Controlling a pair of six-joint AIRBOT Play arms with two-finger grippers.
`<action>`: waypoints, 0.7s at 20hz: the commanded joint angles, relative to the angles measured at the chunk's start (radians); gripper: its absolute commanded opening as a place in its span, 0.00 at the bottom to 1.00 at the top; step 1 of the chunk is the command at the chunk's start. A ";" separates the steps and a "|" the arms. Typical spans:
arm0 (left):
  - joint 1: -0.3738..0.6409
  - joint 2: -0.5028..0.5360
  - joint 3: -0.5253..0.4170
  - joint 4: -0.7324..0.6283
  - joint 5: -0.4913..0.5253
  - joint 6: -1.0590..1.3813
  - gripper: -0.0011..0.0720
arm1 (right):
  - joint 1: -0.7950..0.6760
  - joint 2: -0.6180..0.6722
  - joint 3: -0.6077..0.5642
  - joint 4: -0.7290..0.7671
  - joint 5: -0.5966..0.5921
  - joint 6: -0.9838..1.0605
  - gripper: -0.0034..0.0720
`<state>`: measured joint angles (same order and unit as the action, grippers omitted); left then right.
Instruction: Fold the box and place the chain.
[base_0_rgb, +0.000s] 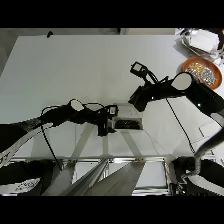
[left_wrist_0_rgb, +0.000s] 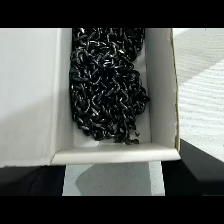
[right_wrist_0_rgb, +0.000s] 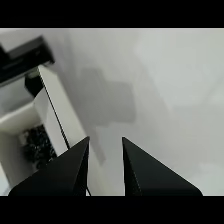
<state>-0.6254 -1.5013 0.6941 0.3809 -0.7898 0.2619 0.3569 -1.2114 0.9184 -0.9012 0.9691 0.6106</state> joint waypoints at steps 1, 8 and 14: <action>0.000 0.000 0.001 0.000 0.000 0.000 0.39 | -0.001 -0.016 0.004 -0.034 0.149 -0.037 0.36; 0.000 0.000 0.001 0.000 0.000 0.000 0.39 | 0.069 -0.011 0.004 -0.071 0.256 -0.078 0.46; 0.000 0.000 0.001 0.000 0.000 0.000 0.39 | 0.159 -0.004 0.003 -0.098 0.262 -0.089 0.49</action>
<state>-0.6254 -1.5013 0.6941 0.3813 -0.7898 0.2619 0.4793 -1.2175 0.9215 -0.9741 1.2198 0.5323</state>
